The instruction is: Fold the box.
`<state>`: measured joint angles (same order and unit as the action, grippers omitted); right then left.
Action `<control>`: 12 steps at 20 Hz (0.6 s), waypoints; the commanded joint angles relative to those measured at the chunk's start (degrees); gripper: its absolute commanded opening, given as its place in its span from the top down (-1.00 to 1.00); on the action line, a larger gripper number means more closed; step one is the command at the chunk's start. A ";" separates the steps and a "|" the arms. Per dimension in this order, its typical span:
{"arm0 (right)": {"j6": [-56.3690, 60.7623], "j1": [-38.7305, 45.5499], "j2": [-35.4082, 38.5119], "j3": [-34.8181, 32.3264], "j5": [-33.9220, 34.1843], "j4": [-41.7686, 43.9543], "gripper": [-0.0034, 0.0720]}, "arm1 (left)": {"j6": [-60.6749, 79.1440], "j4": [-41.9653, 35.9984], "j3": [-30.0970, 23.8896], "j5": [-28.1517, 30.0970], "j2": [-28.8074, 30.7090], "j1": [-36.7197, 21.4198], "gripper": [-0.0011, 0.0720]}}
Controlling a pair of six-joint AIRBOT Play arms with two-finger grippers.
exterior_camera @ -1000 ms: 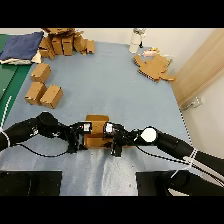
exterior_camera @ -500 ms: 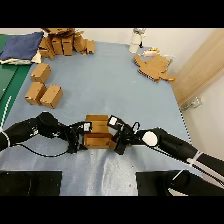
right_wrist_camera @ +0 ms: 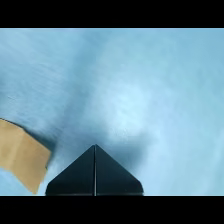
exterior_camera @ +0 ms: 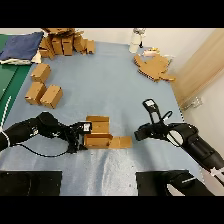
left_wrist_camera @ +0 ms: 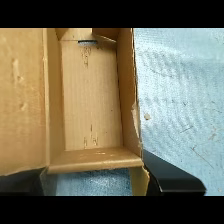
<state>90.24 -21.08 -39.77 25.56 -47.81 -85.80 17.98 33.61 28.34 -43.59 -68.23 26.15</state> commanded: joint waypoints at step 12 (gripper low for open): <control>-16.63 3.13 -7.08 -9.27 9.07 39.06 0.91 | 0.00 -0.09 0.04 -0.07 0.00 -0.07 0.94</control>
